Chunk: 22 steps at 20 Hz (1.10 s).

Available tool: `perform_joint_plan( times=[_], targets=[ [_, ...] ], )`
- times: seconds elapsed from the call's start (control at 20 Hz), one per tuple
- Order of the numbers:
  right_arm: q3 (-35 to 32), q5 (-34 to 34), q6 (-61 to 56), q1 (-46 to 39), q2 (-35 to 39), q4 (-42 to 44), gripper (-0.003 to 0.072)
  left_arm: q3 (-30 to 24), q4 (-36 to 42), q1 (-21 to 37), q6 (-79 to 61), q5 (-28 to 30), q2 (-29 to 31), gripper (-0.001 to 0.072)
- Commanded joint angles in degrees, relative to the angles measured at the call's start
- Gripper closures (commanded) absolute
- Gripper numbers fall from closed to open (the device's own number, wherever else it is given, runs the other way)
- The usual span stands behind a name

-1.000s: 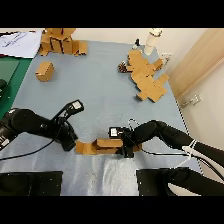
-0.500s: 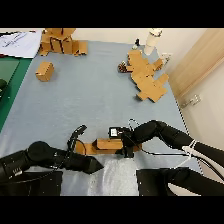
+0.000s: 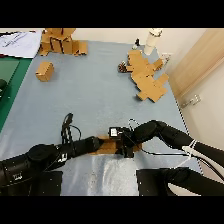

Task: Fold the box.

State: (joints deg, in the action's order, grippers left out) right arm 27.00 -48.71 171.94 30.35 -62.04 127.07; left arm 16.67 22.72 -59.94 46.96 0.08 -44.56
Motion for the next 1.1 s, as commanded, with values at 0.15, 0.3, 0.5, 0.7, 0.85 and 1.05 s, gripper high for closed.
perform_joint_plan(
  times=[0.15, 0.3, 0.5, 0.7, 0.85, 1.05],
  targets=[
    [0.07, -0.11, -0.02, 0.0, -0.02, 0.04, 0.0276, 1.11, -1.81, 6.01, -1.31, 4.2, -2.16, 0.0699],
    [0.07, -0.09, -0.02, 0.0, -0.02, 0.04, 0.0276, 2.69, -2.56, 6.1, -1.36, 2.69, -5.31, 0.0699],
    [0.07, 0.0, -0.02, 0.0, -0.02, 0.07, 0.0276, 6.75, -5.01, 6.1, -2.54, -1.4, -10.36, 0.0699],
    [0.13, 0.22, -0.02, 0.0, -0.02, 0.04, 0.0276, 7.3, -5.01, 5.73, -2.86, -3.72, -12.41, 0.0699],
    [0.13, 0.13, -0.02, 0.0, -0.02, 0.02, 0.0276, 7.32, -5.01, 5.7, -2.86, -3.69, -12.48, 0.0699],
    [0.11, 0.2, -0.04, -0.02, -0.02, -1.57, 0.0275, 7.32, -4.96, 5.75, -2.84, -3.48, -13.9, 0.0699]
  ],
)
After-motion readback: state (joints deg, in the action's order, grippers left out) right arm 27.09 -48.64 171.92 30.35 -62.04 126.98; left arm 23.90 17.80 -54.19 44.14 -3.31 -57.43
